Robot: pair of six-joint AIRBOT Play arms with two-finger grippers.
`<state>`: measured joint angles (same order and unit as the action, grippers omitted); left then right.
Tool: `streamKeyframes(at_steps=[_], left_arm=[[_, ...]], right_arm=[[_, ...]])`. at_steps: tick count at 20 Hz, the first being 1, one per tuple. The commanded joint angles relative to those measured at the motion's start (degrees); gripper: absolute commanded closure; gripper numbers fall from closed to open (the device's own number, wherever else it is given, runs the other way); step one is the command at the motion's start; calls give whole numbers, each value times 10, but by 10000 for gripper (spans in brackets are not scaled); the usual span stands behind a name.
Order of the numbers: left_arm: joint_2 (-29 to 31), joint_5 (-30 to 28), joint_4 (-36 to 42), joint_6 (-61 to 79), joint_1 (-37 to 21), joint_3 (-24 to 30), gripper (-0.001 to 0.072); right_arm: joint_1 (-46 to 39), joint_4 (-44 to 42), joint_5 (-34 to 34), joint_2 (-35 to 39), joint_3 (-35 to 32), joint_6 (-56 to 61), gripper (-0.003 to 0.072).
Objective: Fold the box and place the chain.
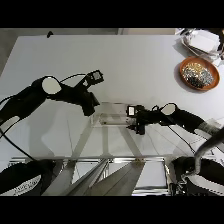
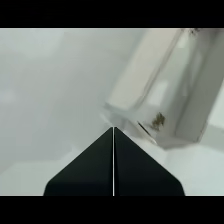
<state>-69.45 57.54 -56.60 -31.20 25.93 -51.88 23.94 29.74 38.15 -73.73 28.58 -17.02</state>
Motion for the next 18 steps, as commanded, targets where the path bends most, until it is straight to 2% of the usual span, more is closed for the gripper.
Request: streamKeyframes(at_steps=[1,3,5,8,12,14,18], left_arm=[[19,112,-37,84,-6,4,707],[9,133,-23,131,-2,13,706],[-6,122,-1,169,9,17,665],[-27,77,4,194,32,18,536],[-48,72,-23,192,34,21,470],[-50,75,-54,192,30,27,357],[-50,30,-59,195,22,48,353]], right_arm=[[0,0,0,0,0,0,286],[0,0,0,0,0,0,286],[0,0,0,0,0,0,286],[0,0,0,0,0,0,286],[0,0,0,0,0,0,286],[0,0,0,0,0,0,286],[0,0,0,0,0,0,286]])
